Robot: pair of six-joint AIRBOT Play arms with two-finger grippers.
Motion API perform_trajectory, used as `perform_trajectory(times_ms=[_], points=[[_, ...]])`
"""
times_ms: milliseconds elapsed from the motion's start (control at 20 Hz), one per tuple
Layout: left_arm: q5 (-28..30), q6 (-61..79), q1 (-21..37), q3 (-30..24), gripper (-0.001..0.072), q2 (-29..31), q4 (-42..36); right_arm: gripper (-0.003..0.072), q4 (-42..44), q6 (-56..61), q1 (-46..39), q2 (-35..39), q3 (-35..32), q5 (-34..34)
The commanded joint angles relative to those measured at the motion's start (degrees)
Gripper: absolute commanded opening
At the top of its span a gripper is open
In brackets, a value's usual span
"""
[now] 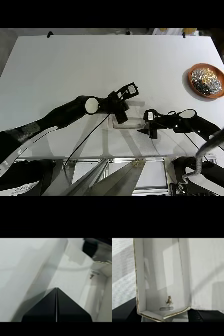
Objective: Fold the box and place the chain.
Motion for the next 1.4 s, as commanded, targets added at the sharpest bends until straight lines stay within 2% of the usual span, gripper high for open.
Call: perform_trajectory(times_ms=[0,200,350,450,550,650,700,800,950,1050,1350], points=[[1.1,-2.8,0.3,0.0,0.0006,-4.7,-1.0,0.033,0.0,0.0,0.0,0.0,0.0,0.0],[-1.9,-2.9,1.0,0.0,0.0006,-3.5,-0.7,0.033,0.0,0.0,0.0,0.0,0.0,0.0],[-6.0,-2.9,3.3,0.0,0.0002,2.2,1.1,0.033,0.0,0.0,0.0,0.0,0.0,0.0],[-12.7,-2.9,5.1,0.0,0.0002,6.9,4.4,0.033,0.0,0.0,0.0,0.0,0.0,0.0],[-22.3,-3.2,7.0,0.0,0.0002,10.4,6.4,0.033,0.0,0.0,0.0,0.0,0.0,0.0],[-32.5,-3.1,8.3,-0.2,0.0002,11.6,8.8,0.033,0.0,0.0,0.0,0.0,0.0,0.0],[-35.0,-2.6,8.7,-0.9,0.0002,11.6,10.0,0.033,0.0,0.0,0.0,0.0,0.0,0.0],[-33.3,2.8,9.0,-4.3,0.0002,11.6,9.7,0.033,0.0,0.0,0.0,0.0,0.0,0.0],[-24.9,9.2,9.0,-8.7,0.001,11.4,5.3,0.033,0.0,0.0,0.0,0.0,0.0,0.0],[-22.8,11.2,9.0,-9.2,0.0012,11.2,3.1,0.033,0.0,0.0,0.0,0.0,0.0,0.0],[-20.2,11.4,8.8,-9.1,0.0014,11.9,2.8,0.033,0.0,0.0,0.0,0.0,0.0,0.0]])
